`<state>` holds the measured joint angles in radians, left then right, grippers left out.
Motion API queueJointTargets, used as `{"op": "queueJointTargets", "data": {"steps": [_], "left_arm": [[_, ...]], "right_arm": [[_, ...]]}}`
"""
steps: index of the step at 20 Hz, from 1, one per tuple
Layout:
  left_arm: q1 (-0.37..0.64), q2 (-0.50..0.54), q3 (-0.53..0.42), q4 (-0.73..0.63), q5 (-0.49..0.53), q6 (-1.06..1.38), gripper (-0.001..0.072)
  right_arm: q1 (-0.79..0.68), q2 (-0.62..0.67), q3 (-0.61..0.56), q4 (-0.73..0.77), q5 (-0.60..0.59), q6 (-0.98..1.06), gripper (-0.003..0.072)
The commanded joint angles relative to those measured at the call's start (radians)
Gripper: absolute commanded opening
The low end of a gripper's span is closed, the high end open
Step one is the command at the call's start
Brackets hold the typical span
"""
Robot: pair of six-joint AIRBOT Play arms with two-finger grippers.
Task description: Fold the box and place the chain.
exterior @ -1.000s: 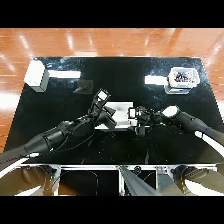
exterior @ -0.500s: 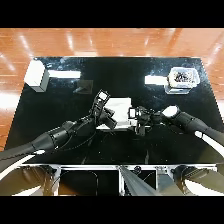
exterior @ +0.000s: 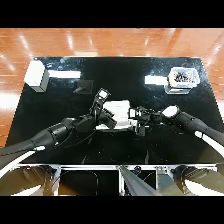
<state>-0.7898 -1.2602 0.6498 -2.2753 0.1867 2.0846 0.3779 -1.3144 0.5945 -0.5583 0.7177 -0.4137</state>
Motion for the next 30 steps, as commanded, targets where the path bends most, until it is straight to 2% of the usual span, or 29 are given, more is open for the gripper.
{"op": "queueJointTargets", "data": {"steps": [1,6,8,11,14,16,17,18,19,23,28,30], "left_arm": [[0.076,0.065,0.013,0.069,0.164,0.007,0.0025],[0.237,0.223,0.013,0.257,0.448,0.007,0.0026],[0.315,0.270,0.013,0.259,0.554,0.014,0.0028],[0.387,0.298,0.011,0.183,0.706,0.205,0.0028],[0.442,0.266,-0.013,0.045,0.621,0.392,0.0028],[0.460,0.218,-0.013,0.016,0.680,0.466,0.0030],[0.460,0.193,-0.013,0.018,0.741,0.500,0.0136],[0.456,0.171,-0.013,0.018,0.774,0.506,0.0439],[0.456,0.158,-0.013,0.018,0.787,0.507,0.0598],[0.448,0.150,-0.013,0.013,0.773,0.631,0.0634],[0.371,0.119,-0.014,0.064,0.652,0.851,0.0634],[0.344,0.113,-0.014,0.080,0.591,0.854,0.0633]], "right_arm": [[0.000,0.000,0.000,0.000,-0.001,0.002,0.0548],[0.000,0.000,0.000,0.001,-0.001,0.002,0.0548],[0.000,0.000,0.000,0.001,-0.002,0.002,0.0548],[0.000,0.000,0.000,0.001,-0.002,0.002,0.0548],[0.000,0.000,0.000,0.004,-0.004,0.003,0.0548],[0.000,0.000,0.000,0.004,-0.004,0.003,0.0548],[0.000,0.000,0.000,0.004,-0.004,0.003,0.0548],[0.000,0.000,0.000,0.004,-0.004,0.003,0.0548],[0.000,0.000,0.000,0.004,-0.005,0.003,0.0548],[0.000,0.000,0.000,0.004,-0.005,0.003,0.0548],[0.000,0.000,0.000,0.004,-0.005,0.003,0.0548],[0.000,0.000,0.000,0.004,-0.005,0.003,0.0548]]}}
